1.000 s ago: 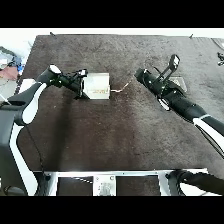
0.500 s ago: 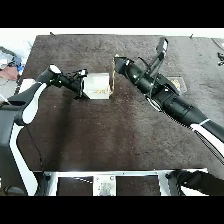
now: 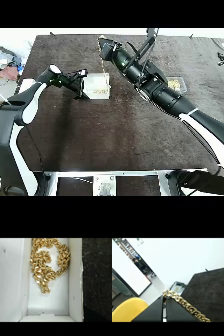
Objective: Fold the box and place the chain.
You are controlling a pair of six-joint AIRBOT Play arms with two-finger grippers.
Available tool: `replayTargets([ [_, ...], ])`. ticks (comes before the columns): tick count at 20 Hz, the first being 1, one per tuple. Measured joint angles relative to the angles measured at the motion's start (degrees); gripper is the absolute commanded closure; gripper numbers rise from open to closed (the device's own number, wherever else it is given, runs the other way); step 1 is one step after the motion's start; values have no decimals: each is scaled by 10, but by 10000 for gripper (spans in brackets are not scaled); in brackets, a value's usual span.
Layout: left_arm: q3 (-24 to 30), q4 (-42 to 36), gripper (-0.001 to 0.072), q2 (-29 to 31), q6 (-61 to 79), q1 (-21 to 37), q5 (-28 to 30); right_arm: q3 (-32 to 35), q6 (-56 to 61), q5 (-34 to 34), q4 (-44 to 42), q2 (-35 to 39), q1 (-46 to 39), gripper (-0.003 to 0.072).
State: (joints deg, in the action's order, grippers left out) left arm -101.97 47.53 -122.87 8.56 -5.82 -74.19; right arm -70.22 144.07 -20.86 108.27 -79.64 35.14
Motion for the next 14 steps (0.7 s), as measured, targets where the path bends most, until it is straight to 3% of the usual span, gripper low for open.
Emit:
replayTargets([
  [6,0,0,244,0,0,0,0,-38,-4,2,0,-30,15,677],
  [14,0,0,244,0,0,0,0,-43,-5,84,7,-89,25,676],
])
